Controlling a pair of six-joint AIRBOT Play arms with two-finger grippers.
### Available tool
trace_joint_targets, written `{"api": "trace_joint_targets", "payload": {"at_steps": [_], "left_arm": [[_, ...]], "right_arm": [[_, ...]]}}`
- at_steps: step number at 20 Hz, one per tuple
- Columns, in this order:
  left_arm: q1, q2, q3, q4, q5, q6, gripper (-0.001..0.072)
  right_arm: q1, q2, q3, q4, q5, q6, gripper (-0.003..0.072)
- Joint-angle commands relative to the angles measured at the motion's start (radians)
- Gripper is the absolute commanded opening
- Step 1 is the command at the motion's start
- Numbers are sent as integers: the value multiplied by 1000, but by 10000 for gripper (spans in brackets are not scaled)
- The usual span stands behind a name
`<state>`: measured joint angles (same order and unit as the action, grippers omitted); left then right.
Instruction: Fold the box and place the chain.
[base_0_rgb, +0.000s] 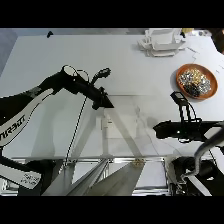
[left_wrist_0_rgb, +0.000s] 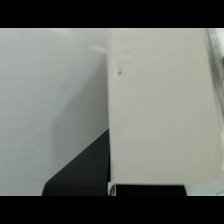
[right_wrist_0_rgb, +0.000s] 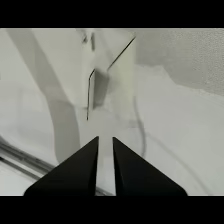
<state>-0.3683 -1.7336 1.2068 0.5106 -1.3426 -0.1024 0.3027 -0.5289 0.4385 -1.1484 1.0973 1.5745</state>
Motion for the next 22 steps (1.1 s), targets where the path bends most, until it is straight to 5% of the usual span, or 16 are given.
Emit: {"api": "trace_joint_targets", "payload": {"at_steps": [1, 9, 12, 15, 18, 22], "left_arm": [[-2, 39, 1, -4, -7, 103, 6], [-124, 153, 0, 165, 140, 102, -1], [-211, 152, -8, 181, 338, 104, -1], [-257, 148, -38, 31, 532, 157, -1], [-248, 108, -50, -96, 473, 169, 0], [-249, 80, -51, 19, 346, 143, 2]], "right_arm": [[0, 1, 14, 26, -14, 0, 255], [0, 13, 202, -146, -11, -5, 298], [0, 20, 205, -211, 17, -4, 298], [0, 20, 205, -241, 48, -5, 298], [0, 19, 204, -259, 28, -6, 298], [0, 19, 204, -273, 10, -14, 297]]}}
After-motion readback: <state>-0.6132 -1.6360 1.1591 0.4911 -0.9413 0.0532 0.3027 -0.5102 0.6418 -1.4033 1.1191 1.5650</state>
